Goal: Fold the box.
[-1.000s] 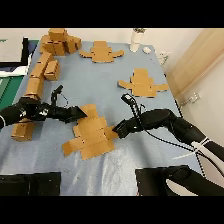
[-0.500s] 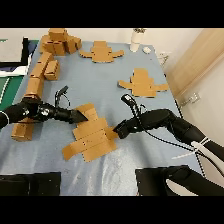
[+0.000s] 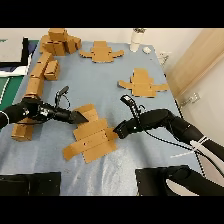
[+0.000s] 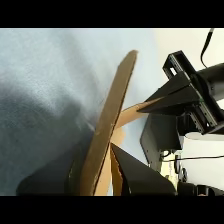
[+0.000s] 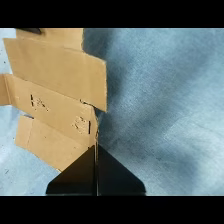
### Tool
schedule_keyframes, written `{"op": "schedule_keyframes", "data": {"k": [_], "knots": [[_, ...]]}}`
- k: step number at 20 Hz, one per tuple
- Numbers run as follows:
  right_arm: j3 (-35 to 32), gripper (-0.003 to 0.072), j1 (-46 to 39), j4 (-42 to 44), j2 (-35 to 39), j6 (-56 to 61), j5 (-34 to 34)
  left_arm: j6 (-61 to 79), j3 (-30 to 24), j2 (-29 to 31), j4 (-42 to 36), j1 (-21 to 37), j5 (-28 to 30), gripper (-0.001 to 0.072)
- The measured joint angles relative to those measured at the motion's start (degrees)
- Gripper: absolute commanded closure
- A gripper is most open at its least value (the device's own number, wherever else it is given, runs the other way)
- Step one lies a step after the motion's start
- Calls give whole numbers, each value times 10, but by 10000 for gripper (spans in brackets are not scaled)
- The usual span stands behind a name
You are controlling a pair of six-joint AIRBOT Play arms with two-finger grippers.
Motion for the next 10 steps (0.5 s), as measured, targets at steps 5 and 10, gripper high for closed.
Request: {"op": "schedule_keyframes", "data": {"k": [5,10], "knots": [[0,684,0,-1,0,2,5,13,0,0,6,0,-18,675],[0,336,0,-2,0,9,13,28,3,0,18,0,-26,693]]}}
